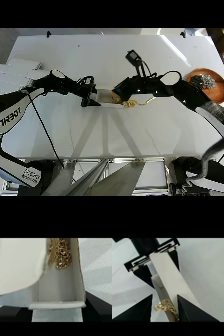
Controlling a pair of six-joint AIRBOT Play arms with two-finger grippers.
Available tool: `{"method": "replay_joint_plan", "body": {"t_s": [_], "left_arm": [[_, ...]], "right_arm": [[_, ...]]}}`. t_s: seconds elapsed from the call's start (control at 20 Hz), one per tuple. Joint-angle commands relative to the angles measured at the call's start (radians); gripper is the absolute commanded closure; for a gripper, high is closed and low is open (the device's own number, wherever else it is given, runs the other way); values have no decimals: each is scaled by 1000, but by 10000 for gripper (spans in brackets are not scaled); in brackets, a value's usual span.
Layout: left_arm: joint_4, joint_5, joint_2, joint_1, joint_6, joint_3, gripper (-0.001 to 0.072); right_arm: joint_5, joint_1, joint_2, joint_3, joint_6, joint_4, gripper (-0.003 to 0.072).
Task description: Fold the box and place the chain.
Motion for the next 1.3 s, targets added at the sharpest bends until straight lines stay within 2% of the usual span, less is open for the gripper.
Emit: {"method": "replay_joint_plan", "body": {"t_s": [0.0, 0.15, 0.25, 0.5, 0.6, 0.75, 0.85, 1.0, 1.1, 1.25], "left_arm": [[0, 0, 0, 1, 0, 0, 214], [0, 0, 0, 1, 0, 0, 214], [0, 0, 0, 1, 0, 0, 214], [0, 0, 0, 1, 0, 0, 214], [0, 0, 0, 1, 0, 0, 214], [0, 0, 0, 1, 0, 0, 214], [0, 0, 0, 1, 0, 0, 214], [0, 0, 0, 1, 0, 0, 214], [0, 0, 0, 1, 0, 0, 214], [0, 0, 0, 1, 0, 0, 214]], "right_arm": [[-7, 18, -2, 1, -7, -55, 349], [4, 18, 25, 1, -7, -104, 351], [33, 18, 56, 1, 9, -208, 351], [220, -68, 75, 1, 54, -430, 351], [261, -93, 74, 0, 53, -524, 350], [250, -116, 48, 0, 53, -636, 337], [227, -124, 2, 0, 53, -642, 233], [166, -124, -96, 0, 36, -639, 207], [121, -121, -149, 0, 6, -623, 95], [74, -93, -174, 0, -21, -623, 95]]}}
